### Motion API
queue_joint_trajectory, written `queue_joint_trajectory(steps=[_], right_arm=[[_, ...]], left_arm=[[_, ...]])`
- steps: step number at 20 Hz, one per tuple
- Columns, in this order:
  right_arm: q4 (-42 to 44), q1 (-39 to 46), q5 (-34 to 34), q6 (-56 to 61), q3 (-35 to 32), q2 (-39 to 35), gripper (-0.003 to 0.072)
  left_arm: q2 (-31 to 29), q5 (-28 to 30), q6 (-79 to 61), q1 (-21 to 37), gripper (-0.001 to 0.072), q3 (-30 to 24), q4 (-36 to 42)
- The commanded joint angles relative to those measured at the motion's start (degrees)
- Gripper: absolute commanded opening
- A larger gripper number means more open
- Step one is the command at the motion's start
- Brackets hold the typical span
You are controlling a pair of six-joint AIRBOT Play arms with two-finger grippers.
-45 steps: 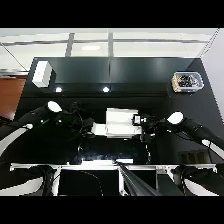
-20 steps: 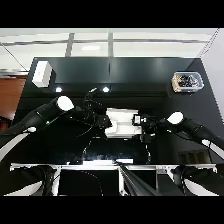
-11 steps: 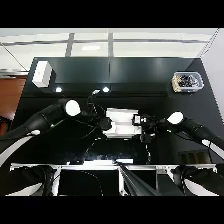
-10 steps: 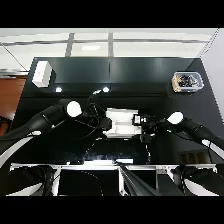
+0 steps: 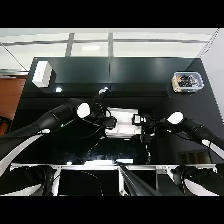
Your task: Fold the box and place the chain.
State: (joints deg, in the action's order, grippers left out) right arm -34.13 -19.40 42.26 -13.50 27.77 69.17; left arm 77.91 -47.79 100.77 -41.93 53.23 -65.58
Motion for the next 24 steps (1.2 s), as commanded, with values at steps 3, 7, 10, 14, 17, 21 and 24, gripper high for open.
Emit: queue_joint_trajectory(steps=[3, 7, 10, 14, 17, 21, 24], right_arm=[[0.0, 0.0, 0.0, 0.0, 0.0, 0.0, 0.0488], [0.0, 0.0, 0.0, 0.0, 0.0, 0.0, 0.0488], [0.0, 0.0, 0.0, 0.0, 0.0, 0.0, 0.0488], [0.0, 0.0, 0.0, 0.0, 0.0, 0.0, 0.0488], [0.0, 0.0, 0.0, 0.0, 0.0, 0.0, 0.0488], [0.0, 0.0, 0.0, 0.0, 0.0, 0.0, 0.0488], [0.0, 0.0, 0.0, 0.0, 0.0, 0.0, 0.0488]], left_arm=[[0.3, -1.1, 6.8, -1.9, 0.0482, 0.4, -7.0], [2.4, -3.6, 14.1, -5.0, 0.0444, 2.8, -13.8], [5.4, -7.3, 16.3, -6.7, 0.0444, 6.8, -17.2], [8.9, -14.7, 19.5, -7.3, 0.0444, 12.1, -19.0], [9.0, -17.6, 19.6, -7.2, 0.0444, 13.9, -19.0], [9.0, -20.3, 19.5, -7.3, 0.0367, 14.6, -17.2], [9.0, -18.8, 19.5, -7.3, 0.0354, 14.6, -13.7]])
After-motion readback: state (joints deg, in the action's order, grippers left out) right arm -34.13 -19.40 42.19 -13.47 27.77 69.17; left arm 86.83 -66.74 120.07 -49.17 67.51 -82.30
